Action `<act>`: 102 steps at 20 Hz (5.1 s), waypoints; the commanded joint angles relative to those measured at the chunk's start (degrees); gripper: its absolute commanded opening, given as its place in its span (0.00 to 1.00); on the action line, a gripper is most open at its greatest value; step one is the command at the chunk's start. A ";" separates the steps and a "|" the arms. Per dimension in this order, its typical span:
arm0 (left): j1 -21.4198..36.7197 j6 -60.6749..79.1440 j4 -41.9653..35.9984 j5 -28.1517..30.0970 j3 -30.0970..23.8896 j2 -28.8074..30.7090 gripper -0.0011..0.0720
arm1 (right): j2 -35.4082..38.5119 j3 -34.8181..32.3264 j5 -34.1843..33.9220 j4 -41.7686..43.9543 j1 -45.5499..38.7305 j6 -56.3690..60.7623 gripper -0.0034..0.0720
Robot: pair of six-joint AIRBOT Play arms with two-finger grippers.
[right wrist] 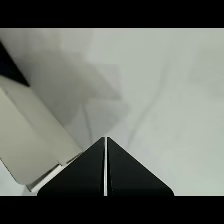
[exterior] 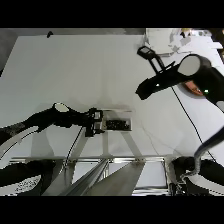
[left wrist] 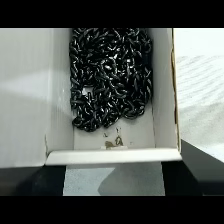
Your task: Fold the box and place the chain.
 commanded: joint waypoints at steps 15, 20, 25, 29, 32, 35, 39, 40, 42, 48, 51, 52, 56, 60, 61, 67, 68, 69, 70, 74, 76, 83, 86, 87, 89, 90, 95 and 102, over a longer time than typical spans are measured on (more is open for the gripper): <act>0.00 0.02 0.02 0.02 -0.02 0.02 0.03 | -3.74 -1.84 -2.43 -1.20 18.69 -25.16 0.30; 0.00 0.00 0.00 0.00 -0.02 0.02 0.03 | -3.50 -2.16 1.42 -1.16 20.85 -25.16 0.30; 0.00 0.00 0.02 0.02 -0.02 0.02 0.03 | -3.45 -3.50 -0.63 -2.16 21.57 -24.92 0.32; 0.00 0.00 0.02 0.02 -0.02 0.02 0.03 | -2.10 -3.50 -3.48 -2.23 23.67 -24.92 0.33; 0.00 0.00 0.00 0.02 -0.02 0.02 0.03 | -1.92 -3.74 -4.66 -2.38 25.07 -24.46 0.45; 0.00 0.00 0.02 0.02 -0.02 0.02 0.03 | -1.84 -5.79 -8.70 -5.81 25.20 -21.00 0.45; 0.00 0.00 0.02 0.02 -0.02 0.02 0.03 | -1.81 -7.61 -9.03 -7.98 25.22 -19.98 0.44; 0.00 0.00 0.00 0.02 -0.02 0.02 0.03 | -1.77 -7.61 -9.16 -8.00 25.22 -19.98 0.42; 0.00 0.00 0.02 0.02 -0.02 0.02 0.03 | -1.29 -7.61 -9.35 -8.00 25.22 -20.00 0.31; 0.00 0.02 0.00 0.02 -0.02 0.02 0.03 | 0.04 -7.74 -9.05 -8.04 25.20 -20.00 0.15; 0.00 0.00 0.00 0.04 -0.02 0.02 0.03 | 0.04 -8.33 -9.11 -8.04 25.20 -20.00 0.12; 0.00 0.00 0.00 0.02 -0.02 0.02 0.03 | 0.04 -8.72 -9.16 -8.00 25.22 -20.00 0.12; 0.00 0.00 0.02 0.02 -0.02 0.02 0.03 | 0.04 -10.62 -10.19 -7.91 25.20 -20.00 0.12; 0.00 0.00 0.00 0.02 -0.02 0.02 0.03 | 0.04 -12.33 -12.17 -7.74 25.22 -20.00 0.13; 0.00 0.00 0.02 0.02 -0.02 0.02 0.03 | 0.04 -12.57 -12.22 -7.69 25.22 -20.00 0.13; 0.00 0.00 0.02 0.02 -0.02 0.02 0.03 | 0.04 -12.79 -11.72 -4.31 25.22 -20.02 0.14; 0.00 0.00 0.02 0.02 -0.02 0.02 0.03 | 0.04 -12.79 -11.58 -3.34 25.22 -20.22 0.23; 0.00 0.02 0.00 0.02 -0.02 0.02 0.03 | 0.07 -12.79 -11.32 -2.80 25.22 -20.24 0.36; 0.00 0.02 0.02 0.02 -0.02 0.02 0.03 | 0.15 -12.79 -10.82 -2.58 25.22 -20.24 0.37; 0.00 0.00 0.00 0.02 -0.02 0.02 0.03 | 1.29 -12.79 -10.10 -2.62 25.22 -20.24 0.37; 0.00 0.00 0.00 0.02 -0.02 0.02 0.03 | 1.95 -12.79 -9.81 -2.62 25.20 -20.22 0.37; 0.00 0.00 0.02 0.02 -0.02 0.02 0.03 | 2.34 -12.79 -9.94 -2.60 25.20 -20.22 0.09; 0.00 0.00 0.02 0.02 -0.02 0.02 0.03 | 1.36 -12.79 -10.78 -2.60 25.20 -20.20 0.07; 0.00 0.00 0.00 0.02 -0.02 0.02 0.03 | 0.81 -12.81 -10.43 -2.56 25.20 -20.20 0.07; 0.00 0.00 0.02 0.02 -0.02 0.02 0.03 | -0.31 -12.96 -9.70 -1.46 25.22 -20.20 0.07; 0.00 0.00 0.00 0.02 -0.02 0.02 0.03 | -0.68 -13.18 -9.64 -1.27 25.20 -20.20 0.07; 0.00 0.00 0.00 0.02 -0.02 0.02 0.03 | -1.03 -14.64 -8.98 -1.27 25.22 -20.22 0.07; 0.00 0.02 0.00 0.02 -0.02 0.02 0.03 | -1.18 -17.35 -11.69 -1.27 25.22 -20.22 0.07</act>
